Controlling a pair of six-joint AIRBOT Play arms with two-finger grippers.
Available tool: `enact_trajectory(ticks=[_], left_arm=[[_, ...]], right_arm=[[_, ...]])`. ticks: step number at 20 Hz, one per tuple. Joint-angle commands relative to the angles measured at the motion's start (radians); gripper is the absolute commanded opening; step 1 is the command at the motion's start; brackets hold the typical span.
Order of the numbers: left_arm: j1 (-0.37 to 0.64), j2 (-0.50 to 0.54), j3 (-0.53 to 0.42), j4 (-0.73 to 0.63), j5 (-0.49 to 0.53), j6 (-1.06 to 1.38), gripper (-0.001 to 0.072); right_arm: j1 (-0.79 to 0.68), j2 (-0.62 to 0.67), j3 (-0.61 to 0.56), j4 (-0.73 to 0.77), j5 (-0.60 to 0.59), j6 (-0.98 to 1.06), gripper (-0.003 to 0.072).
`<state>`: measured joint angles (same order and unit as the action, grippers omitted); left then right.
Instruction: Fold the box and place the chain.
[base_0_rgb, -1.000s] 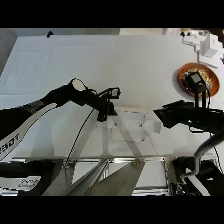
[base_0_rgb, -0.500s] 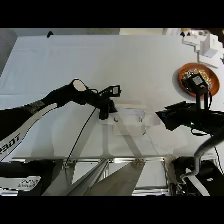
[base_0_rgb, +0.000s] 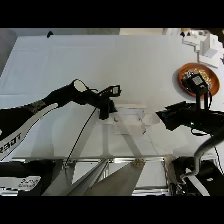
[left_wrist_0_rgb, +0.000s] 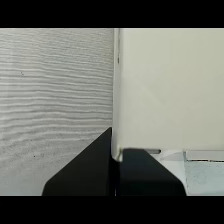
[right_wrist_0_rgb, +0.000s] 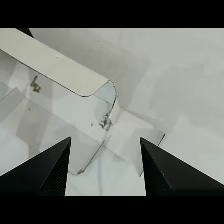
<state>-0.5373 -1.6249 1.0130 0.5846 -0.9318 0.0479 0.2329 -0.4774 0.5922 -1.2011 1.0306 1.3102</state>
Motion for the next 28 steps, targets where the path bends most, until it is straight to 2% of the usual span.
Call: enact_trajectory(ticks=[1, 7, 28], left_arm=[[0.0, -0.001, 0.0, 0.001, 0.002, -0.008, 0.0007], [0.0, -0.001, 0.0, 0.0, 0.001, -0.076, 0.0004], [0.0, -0.012, 0.0, 0.0, 0.0, -0.075, 0.001]], right_arm=[[0.0, 0.001, 0.001, -0.004, 0.0, -0.001, 0.047], [0.0, 0.001, 0.001, -0.006, 0.001, -0.001, 0.047], [0.0, 0.001, 0.0, -0.006, 0.002, -0.006, 0.0469]])
